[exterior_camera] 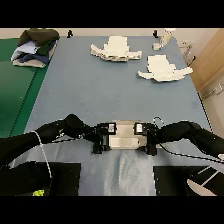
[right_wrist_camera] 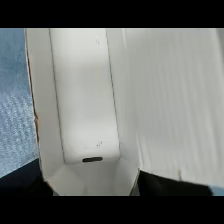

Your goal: Fold the box.

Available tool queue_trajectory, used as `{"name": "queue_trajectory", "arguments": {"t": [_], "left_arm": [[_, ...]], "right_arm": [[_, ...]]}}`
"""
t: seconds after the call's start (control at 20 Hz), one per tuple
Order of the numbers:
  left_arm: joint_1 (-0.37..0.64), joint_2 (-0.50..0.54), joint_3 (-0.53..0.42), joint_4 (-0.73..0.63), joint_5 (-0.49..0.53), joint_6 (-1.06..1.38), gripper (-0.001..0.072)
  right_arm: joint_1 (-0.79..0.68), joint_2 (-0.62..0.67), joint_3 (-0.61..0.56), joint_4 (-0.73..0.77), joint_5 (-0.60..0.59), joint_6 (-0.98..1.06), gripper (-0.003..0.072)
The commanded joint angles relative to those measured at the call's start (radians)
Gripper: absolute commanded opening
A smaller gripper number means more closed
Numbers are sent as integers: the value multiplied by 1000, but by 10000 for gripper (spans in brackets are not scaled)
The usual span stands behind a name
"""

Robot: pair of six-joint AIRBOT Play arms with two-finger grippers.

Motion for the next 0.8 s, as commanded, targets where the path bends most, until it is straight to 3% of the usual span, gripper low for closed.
{"name": "queue_trajectory", "arguments": {"t": [0.0, 0.25, 0.5, 0.55, 0.6, 0.65, 0.7, 0.75], "left_arm": [[1, 0, 0, 2, 4, 0, 503], [1, 0, 0, 2, 4, 0, 503], [1, 0, 0, 2, 4, 0, 504], [1, 0, 0, 2, 4, 0, 503], [1, 0, 0, 2, 4, 0, 503], [1, 0, 0, 2, 4, 0, 503], [1, 0, 0, 2, 4, 0, 504], [1, 0, 0, 2, 4, 0, 503]], "right_arm": [[-1, 69, 1, -89, -52, 103, 713], [-1, 169, 1, -353, -238, 377, 713], [-1, 259, 103, -354, -403, 732, 701], [0, 272, 137, -331, -429, 841, 670], [-1, 278, 169, -268, -437, 974, 563], [-1, 278, 185, -150, -425, 1106, 408], [0, 274, 183, -6, -385, 1193, 115], [8, 263, 174, 113, -293, 1217, 5]]}}
